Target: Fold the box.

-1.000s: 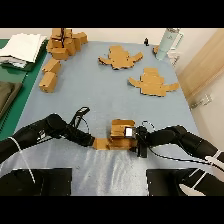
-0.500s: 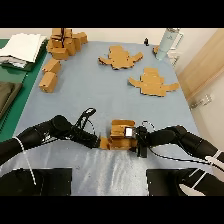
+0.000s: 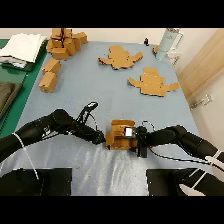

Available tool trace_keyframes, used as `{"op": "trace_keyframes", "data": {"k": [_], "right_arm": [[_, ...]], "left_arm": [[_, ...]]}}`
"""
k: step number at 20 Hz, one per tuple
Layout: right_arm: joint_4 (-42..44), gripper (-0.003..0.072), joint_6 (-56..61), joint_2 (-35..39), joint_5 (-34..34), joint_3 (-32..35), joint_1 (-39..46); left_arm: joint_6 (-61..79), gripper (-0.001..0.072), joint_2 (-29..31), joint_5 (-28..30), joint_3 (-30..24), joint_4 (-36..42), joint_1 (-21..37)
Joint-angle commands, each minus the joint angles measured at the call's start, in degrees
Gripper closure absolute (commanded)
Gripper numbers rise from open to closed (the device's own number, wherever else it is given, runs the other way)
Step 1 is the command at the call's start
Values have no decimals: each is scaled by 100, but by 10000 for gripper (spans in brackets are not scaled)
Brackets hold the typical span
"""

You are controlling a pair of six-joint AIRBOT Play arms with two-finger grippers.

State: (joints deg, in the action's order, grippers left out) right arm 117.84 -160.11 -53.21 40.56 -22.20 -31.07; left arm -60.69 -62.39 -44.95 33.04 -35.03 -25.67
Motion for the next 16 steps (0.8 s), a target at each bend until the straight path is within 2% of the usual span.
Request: {"op": "trace_keyframes", "data": {"k": [1,2,5,11,13,16], "right_arm": [[0,184,2,2,0,2,-2],[2,184,2,2,0,2,-2],[2,184,2,2,0,2,-2],[0,184,2,2,-2,2,-2],[2,184,4,2,0,2,-2],[2,184,2,2,0,2,-2]], "left_arm": [[-643,413,-2,-116,192,-326,-4],[-686,391,-2,-116,236,-251,-9],[-680,391,-7,-118,304,83,-22],[-684,389,-208,66,323,166,-448],[-822,157,-345,55,343,208,-476],[-903,154,-387,219,343,210,-466]]}}
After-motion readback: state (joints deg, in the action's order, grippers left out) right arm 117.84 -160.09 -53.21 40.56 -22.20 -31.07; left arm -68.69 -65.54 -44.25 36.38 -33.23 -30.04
